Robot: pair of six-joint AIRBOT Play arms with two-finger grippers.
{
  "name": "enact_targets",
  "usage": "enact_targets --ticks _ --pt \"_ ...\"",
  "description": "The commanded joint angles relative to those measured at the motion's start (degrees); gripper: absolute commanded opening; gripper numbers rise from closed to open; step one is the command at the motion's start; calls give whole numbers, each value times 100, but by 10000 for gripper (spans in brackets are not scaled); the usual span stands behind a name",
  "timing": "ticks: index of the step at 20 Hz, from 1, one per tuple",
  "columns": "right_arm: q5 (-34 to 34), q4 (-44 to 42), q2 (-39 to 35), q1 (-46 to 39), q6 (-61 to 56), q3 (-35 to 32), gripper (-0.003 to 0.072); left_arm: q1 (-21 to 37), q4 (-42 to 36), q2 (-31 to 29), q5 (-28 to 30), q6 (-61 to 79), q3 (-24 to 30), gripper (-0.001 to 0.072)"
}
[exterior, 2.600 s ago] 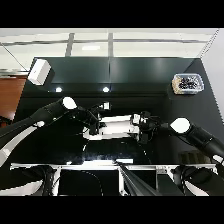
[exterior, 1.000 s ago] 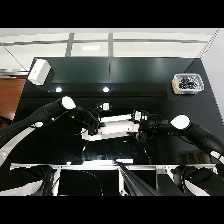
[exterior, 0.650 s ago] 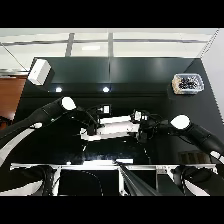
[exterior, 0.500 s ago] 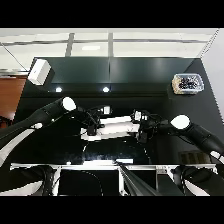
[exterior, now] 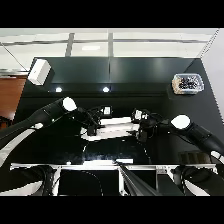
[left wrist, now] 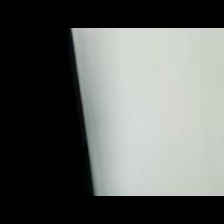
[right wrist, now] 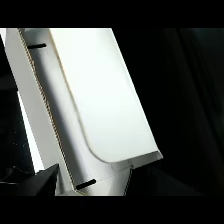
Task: Fold the box and place the chain.
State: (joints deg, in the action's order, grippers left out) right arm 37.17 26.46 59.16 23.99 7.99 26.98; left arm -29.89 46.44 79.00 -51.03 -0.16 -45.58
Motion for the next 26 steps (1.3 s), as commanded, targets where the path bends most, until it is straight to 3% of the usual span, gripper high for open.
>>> enact_targets --ticks 1,4,10,18,26 --pt "186 13 -2 -42 2 2 636 0 2 -2 2 0 0 23" --pt "643 2 4 -37 63 -2 637 0 2 -2 2 0 0 23" --pt "787 -136 260 22 337 -4 636 0 0 -2 0 -15 0 24" --pt "387 214 822 363 474 -4 636 -2 -2 0 -11 -22 0 24" --pt "251 210 892 365 472 -4 636 -2 -26 0 -22 -24 0 24"
